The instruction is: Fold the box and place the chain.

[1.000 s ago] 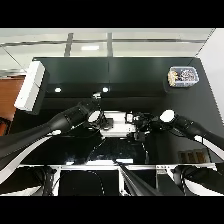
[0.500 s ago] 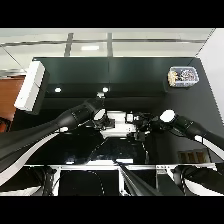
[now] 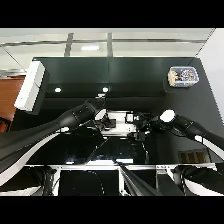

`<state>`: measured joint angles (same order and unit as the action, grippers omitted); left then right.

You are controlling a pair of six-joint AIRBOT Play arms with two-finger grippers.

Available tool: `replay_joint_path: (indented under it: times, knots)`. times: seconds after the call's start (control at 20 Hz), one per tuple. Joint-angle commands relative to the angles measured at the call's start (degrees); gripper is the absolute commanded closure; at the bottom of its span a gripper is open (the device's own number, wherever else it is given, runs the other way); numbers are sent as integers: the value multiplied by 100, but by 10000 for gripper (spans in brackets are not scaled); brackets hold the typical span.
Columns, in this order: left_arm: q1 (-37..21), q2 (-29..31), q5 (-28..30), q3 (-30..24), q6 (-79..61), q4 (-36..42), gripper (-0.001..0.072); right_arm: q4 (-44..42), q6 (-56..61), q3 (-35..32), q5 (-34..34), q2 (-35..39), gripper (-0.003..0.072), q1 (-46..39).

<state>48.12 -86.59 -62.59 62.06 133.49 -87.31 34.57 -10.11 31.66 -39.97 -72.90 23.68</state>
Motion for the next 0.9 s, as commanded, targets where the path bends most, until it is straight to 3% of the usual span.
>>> replay_joint_path:
  times: [0.0, 0.3, 0.4, 0.6, 0.75, 0.85]
  knots:
    - [-9, -2, -74, 7, 177, -83, 681, -2, 2, 0, -2, 0, 256, 4]
    - [-9, -2, -70, 7, 175, -50, 681, 4, 24, 0, -9, 0, 253, 2]
    - [-4, -2, -92, 7, 177, -50, 681, -2, 24, 0, 17, 0, -20, 4]
    - [2, -2, -96, 7, 173, -57, 681, 332, 208, 2, -168, 411, -19, 0]
    - [4, -2, -90, 7, 173, -55, 681, 1045, 463, 2, -356, 802, -18, 0]
    - [4, -2, -90, 7, 175, -52, 681, 964, 573, 2, -376, 809, -17, 7]
